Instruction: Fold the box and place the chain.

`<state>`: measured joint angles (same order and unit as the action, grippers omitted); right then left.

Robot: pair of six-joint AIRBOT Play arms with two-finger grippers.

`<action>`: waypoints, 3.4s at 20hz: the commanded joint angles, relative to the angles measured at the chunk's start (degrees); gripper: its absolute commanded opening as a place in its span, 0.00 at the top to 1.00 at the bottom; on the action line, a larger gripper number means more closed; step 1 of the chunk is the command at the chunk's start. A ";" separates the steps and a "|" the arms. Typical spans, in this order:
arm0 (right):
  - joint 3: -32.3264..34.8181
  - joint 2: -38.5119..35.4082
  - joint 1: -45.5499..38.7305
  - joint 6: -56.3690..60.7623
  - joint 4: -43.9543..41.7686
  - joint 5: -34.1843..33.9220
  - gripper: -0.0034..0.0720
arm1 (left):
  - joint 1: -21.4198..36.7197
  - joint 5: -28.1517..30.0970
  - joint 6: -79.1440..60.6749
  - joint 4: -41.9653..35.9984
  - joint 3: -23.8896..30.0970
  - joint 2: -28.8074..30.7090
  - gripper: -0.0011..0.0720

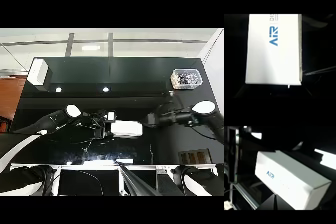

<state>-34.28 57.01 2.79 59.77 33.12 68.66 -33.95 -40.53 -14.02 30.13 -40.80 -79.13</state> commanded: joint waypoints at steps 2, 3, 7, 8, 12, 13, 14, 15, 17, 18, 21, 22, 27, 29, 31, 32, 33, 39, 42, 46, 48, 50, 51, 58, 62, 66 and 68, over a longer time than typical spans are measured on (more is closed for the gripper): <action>-1.42 -5.97 -9.90 0.24 1.44 4.39 0.90 | 0.44 -1.62 5.66 1.90 -0.07 3.76 0.02; -1.42 -6.75 -11.32 0.22 1.51 5.01 0.90 | 0.59 -1.95 6.75 3.74 -0.07 5.46 0.02; -1.42 -8.00 -14.99 -0.55 1.49 5.60 0.90 | 0.92 -5.73 22.86 13.14 -0.09 12.41 0.02; -1.42 -8.00 -15.32 -1.14 1.46 5.18 0.90 | 0.79 -7.04 25.14 13.09 -0.09 13.70 0.02; -1.42 -8.00 -15.30 -1.31 1.40 0.87 0.90 | -3.21 -9.31 34.18 12.90 -4.63 12.66 0.03; -1.42 -8.00 -15.28 -1.31 1.40 0.33 0.90 | -4.02 -8.94 34.16 12.92 -6.03 11.13 0.03; -1.42 -8.00 -15.28 -1.31 1.42 0.17 0.90 | -4.70 -8.66 34.12 12.92 -7.87 9.05 0.03; -1.42 -8.00 -15.28 -1.33 1.44 0.28 0.90 | -5.33 -8.68 34.12 12.92 -9.90 6.75 0.04; -1.40 -8.00 -15.28 -1.51 1.44 0.35 0.90 | -6.47 -8.76 33.11 12.92 -13.57 2.43 0.03; -1.42 -8.00 -15.28 -1.77 1.44 0.35 0.90 | -7.15 -8.76 30.23 12.92 -14.93 0.63 0.03; -1.42 -8.00 -15.30 -2.80 1.44 0.28 0.90 | -9.79 -7.69 22.99 12.92 -17.27 -2.93 0.03; -1.40 -8.00 -15.28 -3.10 1.46 0.31 0.90 | -10.29 -7.50 22.99 12.92 -17.53 -3.63 0.03; -1.42 -8.00 -15.28 -4.13 1.44 -0.11 0.90 | -10.36 -7.50 22.99 12.87 -17.70 -4.61 0.03; -1.40 -7.98 -15.28 -4.13 1.44 -0.83 0.90 | -10.36 -7.50 22.99 12.87 -17.70 -4.83 0.03; -1.40 -8.00 -15.28 -4.13 1.44 -1.01 0.90 | -10.36 -7.50 22.99 12.87 -17.73 -4.94 0.03; -1.40 -7.98 -15.28 -4.13 1.46 -0.96 0.90 | -10.32 -7.50 22.99 12.90 -17.88 -4.94 0.03; -1.40 -8.00 -15.28 -4.13 1.44 -0.96 0.90 | -10.12 -7.56 23.08 12.76 -18.14 -4.92 0.03; -1.40 -8.00 -15.28 -4.13 1.44 -0.96 0.90 | -9.09 -7.74 23.50 12.87 -19.98 -5.03 0.03; -1.40 -8.00 -15.28 -4.13 1.44 -0.96 0.90 | -9.18 -7.93 23.82 12.83 -19.98 -5.73 0.03; -1.40 -8.00 -15.28 -4.13 1.44 -0.96 0.90 | -9.29 -7.91 26.25 12.87 -19.98 -7.13 0.03; -1.40 -8.00 -15.28 -4.13 1.44 -0.96 0.90 | -9.25 -7.96 26.25 12.87 -19.98 -7.15 0.03; -1.40 -8.00 -15.28 -4.13 1.44 -0.98 0.90 | -9.27 -8.09 26.27 12.85 -19.98 -7.17 0.03; -1.40 -8.00 -15.28 -4.13 1.46 -0.98 0.90 | -9.29 -8.09 26.25 12.87 -19.98 -7.17 0.03; -1.40 -7.98 -15.28 -4.13 1.46 -0.98 0.90 | -9.29 -7.93 26.25 12.92 -19.96 -8.59 0.03; -1.40 -7.98 -15.28 -4.15 1.46 -1.03 0.90 | -9.29 -7.93 26.25 12.96 -19.98 -10.78 0.03; -1.40 -7.98 -15.28 -4.13 1.46 -1.84 0.90 | -9.81 -7.74 26.25 16.00 -19.98 -11.69 0.03; -1.40 -7.98 -15.28 -4.13 1.44 -2.23 0.90 | -9.97 -8.35 27.21 19.08 -20.09 -11.54 0.15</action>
<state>-35.66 49.06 -12.49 55.61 34.61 67.07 -43.68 -48.27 12.29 45.36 -60.77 -90.43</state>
